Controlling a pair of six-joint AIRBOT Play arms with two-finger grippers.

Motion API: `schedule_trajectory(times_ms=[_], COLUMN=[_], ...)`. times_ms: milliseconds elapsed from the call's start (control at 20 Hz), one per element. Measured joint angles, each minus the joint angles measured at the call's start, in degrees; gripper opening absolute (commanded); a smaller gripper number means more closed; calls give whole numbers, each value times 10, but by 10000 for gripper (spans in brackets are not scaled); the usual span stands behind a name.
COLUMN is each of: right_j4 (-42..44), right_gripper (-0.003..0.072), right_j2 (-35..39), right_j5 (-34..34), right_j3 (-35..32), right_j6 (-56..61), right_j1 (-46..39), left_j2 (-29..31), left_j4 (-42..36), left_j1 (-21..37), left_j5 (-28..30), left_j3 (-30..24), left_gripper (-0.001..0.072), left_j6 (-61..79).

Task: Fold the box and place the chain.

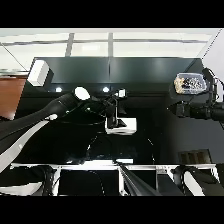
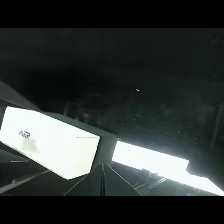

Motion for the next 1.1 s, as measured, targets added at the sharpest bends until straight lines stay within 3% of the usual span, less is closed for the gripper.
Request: schedule_trajectory(times_ms=[600,1100], right_j4=[-4,-5], right_gripper=[16,16], right_j2=[0,0], right_j5=[-2,-4], right_j3=[0,0], right_j6=[-4,-4], right_j1=[0,0], left_j2=[-33,-34], left_j4=[50,101], left_j1=[-12,-41], left_j5=[-38,-32], left_j3=[15,15], left_gripper=[707,707], left_j6=[-46,-33])
